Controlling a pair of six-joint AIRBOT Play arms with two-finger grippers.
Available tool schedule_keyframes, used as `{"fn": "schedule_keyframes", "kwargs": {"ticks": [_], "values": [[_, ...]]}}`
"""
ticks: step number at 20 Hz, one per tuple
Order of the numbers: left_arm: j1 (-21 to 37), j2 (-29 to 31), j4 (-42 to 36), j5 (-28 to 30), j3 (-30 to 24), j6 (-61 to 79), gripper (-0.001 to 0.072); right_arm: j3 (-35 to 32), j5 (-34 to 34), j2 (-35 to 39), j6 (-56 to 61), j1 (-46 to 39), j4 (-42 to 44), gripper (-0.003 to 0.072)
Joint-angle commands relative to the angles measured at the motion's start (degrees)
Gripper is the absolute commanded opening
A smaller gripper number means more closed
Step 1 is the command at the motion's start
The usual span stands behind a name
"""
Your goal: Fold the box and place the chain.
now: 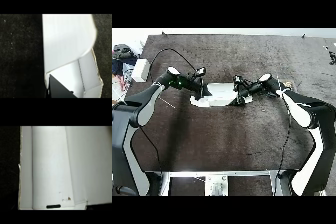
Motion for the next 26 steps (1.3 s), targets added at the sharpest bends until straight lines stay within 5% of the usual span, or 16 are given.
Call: {"fn": "schedule_keyframes", "kwargs": {"ticks": [1, 5, 7, 13, 17, 18, 19, 26], "values": [[0.02, -0.02, -0.09, -0.09, -0.02, 0.00, 0.0012, 0.04, 0.00, -0.04, 0.02, 0.00, 0.02, 0.0606], [0.02, -0.02, -0.50, -0.28, -0.02, 0.02, 0.0014, 0.04, 0.00, -0.04, 0.00, 0.00, 0.02, 0.0606], [0.02, -0.02, -1.51, -0.28, 0.04, 0.02, 0.0299, 0.04, 0.00, -0.04, 0.02, 0.00, 0.02, 0.0606], [3.69, 0.04, -2.47, -7.10, 3.85, -2.01, 0.0301, 0.04, 0.00, -0.04, 0.02, 0.02, 0.02, 0.0606], [6.47, 0.04, -5.62, -19.30, 8.02, -7.72, 0.0299, 0.04, 0.00, -0.04, 0.02, 0.00, 0.02, 0.0606], [6.54, 0.04, -7.08, -21.16, 8.17, -7.72, 0.0205, 0.04, 0.00, -0.04, 0.00, 0.02, 0.02, 0.0606], [6.43, 0.02, -8.15, -22.62, 8.17, -7.48, 0.0020, 0.04, 0.00, -0.04, 0.00, 0.00, 0.02, 0.0606], [2.95, 0.02, -8.28, -19.80, 8.15, -7.58, 0.0012, 0.04, 0.00, -0.04, 0.02, 0.00, 0.02, 0.0606]]}}
